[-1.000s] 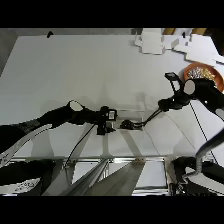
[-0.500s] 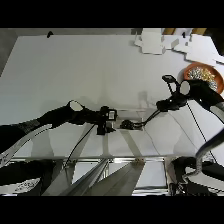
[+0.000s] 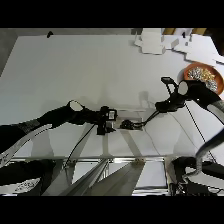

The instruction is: Fold the box and place the chain.

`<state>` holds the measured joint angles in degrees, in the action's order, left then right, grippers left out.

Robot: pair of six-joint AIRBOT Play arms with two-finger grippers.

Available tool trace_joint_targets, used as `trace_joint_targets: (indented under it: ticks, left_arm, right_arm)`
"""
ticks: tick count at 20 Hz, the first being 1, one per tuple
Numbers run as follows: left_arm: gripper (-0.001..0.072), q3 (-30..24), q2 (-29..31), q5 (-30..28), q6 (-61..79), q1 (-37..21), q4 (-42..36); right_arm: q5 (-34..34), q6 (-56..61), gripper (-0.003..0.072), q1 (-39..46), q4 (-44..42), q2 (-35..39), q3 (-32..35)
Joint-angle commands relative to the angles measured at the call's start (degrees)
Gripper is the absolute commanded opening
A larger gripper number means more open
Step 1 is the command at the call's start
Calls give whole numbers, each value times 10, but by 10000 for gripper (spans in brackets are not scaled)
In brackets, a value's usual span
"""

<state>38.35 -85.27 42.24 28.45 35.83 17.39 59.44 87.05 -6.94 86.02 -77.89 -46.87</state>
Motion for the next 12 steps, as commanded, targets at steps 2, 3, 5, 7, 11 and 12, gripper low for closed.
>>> trace_joint_targets:
  ticks: [2, 3, 5, 7, 11, 12]
  left_arm:
    - [273, 0, 0, 0, 0, 0, 0]
    - [273, 0, 0, 0, 0, 0, 0]
    - [273, 0, 0, 0, 0, 0, 0]
    - [273, 0, 0, 0, 0, 0, 0]
    - [273, 0, 0, 0, 0, 0, 0]
    - [273, 0, 0, 0, 0, 0, 0]
  right_arm:
    - [-1, 2, 169, 0, 3, -2, 0]
    - [-1, 1, 151, 0, 3, -2, 0]
    - [3, 1, 58, 0, 3, -2, 0]
    - [13, 0, 30, 0, 3, -2, 0]
    - [24, -1, 19, 0, 3, 23, 0]
    - [26, -1, 19, 0, 3, 35, 0]
